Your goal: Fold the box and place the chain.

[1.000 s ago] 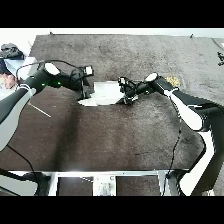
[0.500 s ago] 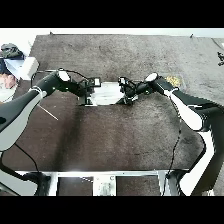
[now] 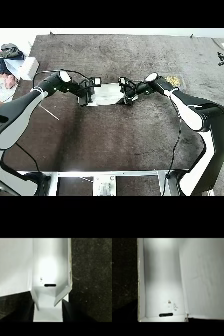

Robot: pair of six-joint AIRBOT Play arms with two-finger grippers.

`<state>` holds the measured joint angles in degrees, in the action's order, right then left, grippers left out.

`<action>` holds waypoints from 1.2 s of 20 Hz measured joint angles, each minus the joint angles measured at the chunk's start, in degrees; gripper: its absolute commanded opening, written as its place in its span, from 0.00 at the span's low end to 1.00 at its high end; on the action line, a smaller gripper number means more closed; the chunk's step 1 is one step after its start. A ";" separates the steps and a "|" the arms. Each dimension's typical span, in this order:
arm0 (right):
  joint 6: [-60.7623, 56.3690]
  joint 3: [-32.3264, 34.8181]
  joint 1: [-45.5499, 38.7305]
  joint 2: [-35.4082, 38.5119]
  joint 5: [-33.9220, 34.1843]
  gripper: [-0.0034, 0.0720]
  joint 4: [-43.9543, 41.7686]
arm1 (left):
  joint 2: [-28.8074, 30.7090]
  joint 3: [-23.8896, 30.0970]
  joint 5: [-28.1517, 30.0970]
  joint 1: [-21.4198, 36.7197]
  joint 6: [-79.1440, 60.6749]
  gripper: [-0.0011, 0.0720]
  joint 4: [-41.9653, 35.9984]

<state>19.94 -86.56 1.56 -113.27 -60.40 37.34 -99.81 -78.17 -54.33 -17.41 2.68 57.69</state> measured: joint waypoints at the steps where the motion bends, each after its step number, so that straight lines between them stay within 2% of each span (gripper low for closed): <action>1: 0.00 0.00 0.00 0.00 0.00 0.76 0.02 | -0.17 -0.02 0.09 0.02 0.35 0.32 -0.02; 8: 0.00 0.00 0.00 0.00 -0.15 0.76 0.02 | -1.14 0.00 -0.17 0.00 1.90 0.33 -0.63; 9: 0.00 0.00 0.00 0.00 -0.15 0.76 0.02 | -1.16 0.00 -0.22 0.00 2.21 0.39 -0.83; 10: 0.00 0.00 0.00 0.00 -0.13 0.76 0.02 | -1.18 0.00 -0.44 0.00 2.43 0.57 -1.05; 11: -0.02 0.00 0.00 0.00 -0.11 0.76 0.02 | -1.20 0.04 -0.76 -0.02 2.73 0.65 -1.22; 24: -0.09 0.00 0.00 0.00 0.00 0.76 0.00 | -1.25 -1.16 -1.51 -0.09 6.19 0.64 0.26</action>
<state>19.86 -86.56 1.56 -113.27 -60.40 37.34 -101.06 -79.33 -55.83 -17.50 8.86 57.95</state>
